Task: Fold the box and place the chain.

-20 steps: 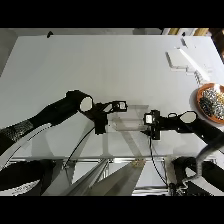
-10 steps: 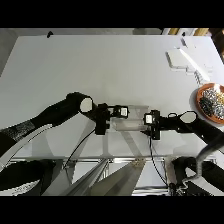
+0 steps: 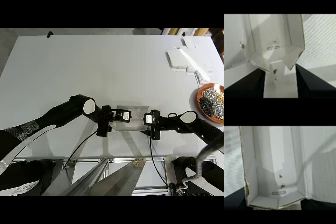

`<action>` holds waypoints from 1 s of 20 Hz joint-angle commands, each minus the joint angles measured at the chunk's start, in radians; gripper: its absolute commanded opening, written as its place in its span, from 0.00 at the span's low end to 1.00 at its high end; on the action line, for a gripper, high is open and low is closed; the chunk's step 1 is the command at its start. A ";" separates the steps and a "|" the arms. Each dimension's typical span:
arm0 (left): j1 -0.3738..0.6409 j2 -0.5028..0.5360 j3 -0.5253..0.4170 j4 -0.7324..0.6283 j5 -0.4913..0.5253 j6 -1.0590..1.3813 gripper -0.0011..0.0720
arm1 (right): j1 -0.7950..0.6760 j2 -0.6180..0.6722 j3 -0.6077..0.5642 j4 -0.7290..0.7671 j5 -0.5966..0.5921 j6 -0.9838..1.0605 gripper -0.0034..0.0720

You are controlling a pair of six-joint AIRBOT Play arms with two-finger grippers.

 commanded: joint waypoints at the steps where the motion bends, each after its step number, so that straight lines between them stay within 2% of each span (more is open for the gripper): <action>1: -0.007 -0.003 0.000 -0.005 0.048 0.005 0.57 | 0.000 0.001 0.000 0.000 0.000 0.000 0.47; 3: -0.012 -0.004 0.000 -0.016 0.107 0.005 0.57 | 0.000 0.001 0.000 0.000 0.000 0.000 0.47; 5: -0.016 -0.010 0.000 -0.031 0.135 0.005 0.46 | 0.000 0.001 0.000 0.000 0.000 0.000 0.47; 7: -0.019 -0.021 0.000 -0.034 0.133 0.004 0.44 | 0.000 0.001 0.000 0.000 0.001 0.000 0.47; 8: -0.023 -0.026 0.000 -0.035 0.133 0.004 0.37 | 0.000 0.001 0.000 0.000 0.001 0.000 0.47; 10: -0.028 -0.032 0.000 -0.049 0.137 0.004 0.34 | 0.000 0.001 0.000 0.000 0.002 0.000 0.47; 13: -0.035 -0.033 0.000 -0.076 0.143 0.004 0.21 | 0.000 0.001 0.000 0.000 0.003 0.000 0.47; 20: -0.053 -0.033 0.000 -0.137 0.145 0.001 0.20 | 0.000 0.001 0.000 0.000 0.003 0.000 0.47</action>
